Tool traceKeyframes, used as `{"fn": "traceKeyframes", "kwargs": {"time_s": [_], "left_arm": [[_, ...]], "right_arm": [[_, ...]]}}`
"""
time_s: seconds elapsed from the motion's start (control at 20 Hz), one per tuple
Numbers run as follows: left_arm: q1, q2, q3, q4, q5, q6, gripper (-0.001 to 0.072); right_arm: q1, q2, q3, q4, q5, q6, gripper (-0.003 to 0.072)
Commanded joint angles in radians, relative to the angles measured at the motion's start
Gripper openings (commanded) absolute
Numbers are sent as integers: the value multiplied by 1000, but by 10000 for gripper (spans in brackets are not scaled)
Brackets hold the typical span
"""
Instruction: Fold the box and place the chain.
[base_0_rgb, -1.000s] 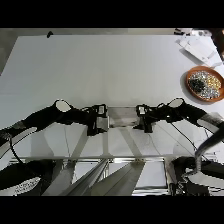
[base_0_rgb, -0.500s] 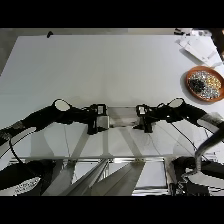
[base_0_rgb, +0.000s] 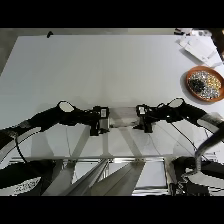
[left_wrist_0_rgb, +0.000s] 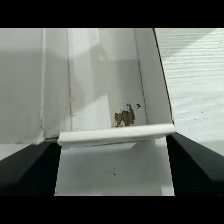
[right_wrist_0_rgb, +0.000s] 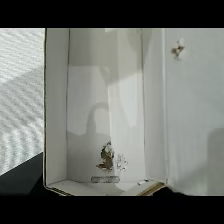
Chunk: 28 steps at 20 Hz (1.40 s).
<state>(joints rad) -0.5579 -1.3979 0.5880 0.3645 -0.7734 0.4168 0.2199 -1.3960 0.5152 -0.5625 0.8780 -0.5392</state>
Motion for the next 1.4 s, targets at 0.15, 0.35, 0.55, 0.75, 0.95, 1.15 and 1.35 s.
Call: {"fn": "traceKeyframes", "kwargs": {"time_s": [0.15,0.35,0.55,0.75,0.95,1.15,1.35], "left_arm": [[-23,-16,0,-43,13,10,706],[-43,-24,0,-51,40,10,695],[-48,-29,0,-58,52,10,532],[-49,-29,0,-58,53,10,284],[-49,-29,0,-58,54,10,301],[-62,-29,0,-71,55,10,465],[-69,-29,0,-124,63,10,525]], "right_arm": [[0,0,0,1,0,1,341],[0,0,0,1,0,1,341],[0,0,0,1,0,1,341],[0,0,0,1,0,1,341],[0,0,0,1,0,1,341],[0,0,0,1,0,1,341],[0,0,0,1,0,1,341]]}}
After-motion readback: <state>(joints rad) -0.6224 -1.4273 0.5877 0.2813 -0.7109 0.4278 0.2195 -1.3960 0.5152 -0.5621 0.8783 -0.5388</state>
